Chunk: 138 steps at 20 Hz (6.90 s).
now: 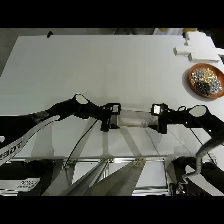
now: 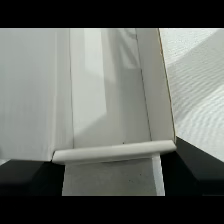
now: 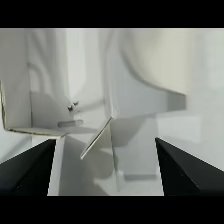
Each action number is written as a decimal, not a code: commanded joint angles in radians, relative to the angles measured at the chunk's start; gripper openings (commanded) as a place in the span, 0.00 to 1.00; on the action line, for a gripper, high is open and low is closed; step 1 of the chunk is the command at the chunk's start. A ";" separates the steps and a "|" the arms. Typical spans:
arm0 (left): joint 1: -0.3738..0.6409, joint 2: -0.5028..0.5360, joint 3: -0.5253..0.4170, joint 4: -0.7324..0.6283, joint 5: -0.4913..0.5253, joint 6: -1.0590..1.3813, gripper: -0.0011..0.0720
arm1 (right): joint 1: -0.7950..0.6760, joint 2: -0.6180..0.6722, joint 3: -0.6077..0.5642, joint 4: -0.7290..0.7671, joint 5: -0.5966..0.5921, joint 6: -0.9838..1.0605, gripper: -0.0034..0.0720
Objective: Fold the box and place the chain.
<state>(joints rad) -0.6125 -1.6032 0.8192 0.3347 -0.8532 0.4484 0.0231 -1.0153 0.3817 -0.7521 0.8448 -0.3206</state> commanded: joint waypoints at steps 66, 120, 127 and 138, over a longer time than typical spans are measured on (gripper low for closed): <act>0.000 0.000 0.000 -0.005 0.011 -0.004 0.11 | 0.122 0.196 0.043 -0.364 0.132 0.280 0.34; 0.000 0.000 0.000 -0.005 0.011 -0.004 0.11 | -0.233 0.455 -0.070 -0.195 -0.048 1.521 0.07; 0.000 0.000 0.000 -0.005 0.011 -0.004 0.11 | -0.304 0.178 -0.071 -0.206 0.113 1.635 0.06; 0.000 0.000 0.000 -0.005 0.011 -0.004 0.11 | -0.011 0.052 -0.072 -0.090 0.071 1.600 0.07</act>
<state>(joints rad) -0.6125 -1.6032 0.8192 0.3290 -0.8417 0.4446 -0.0441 -0.9413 0.3096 -0.9123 0.9306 1.3003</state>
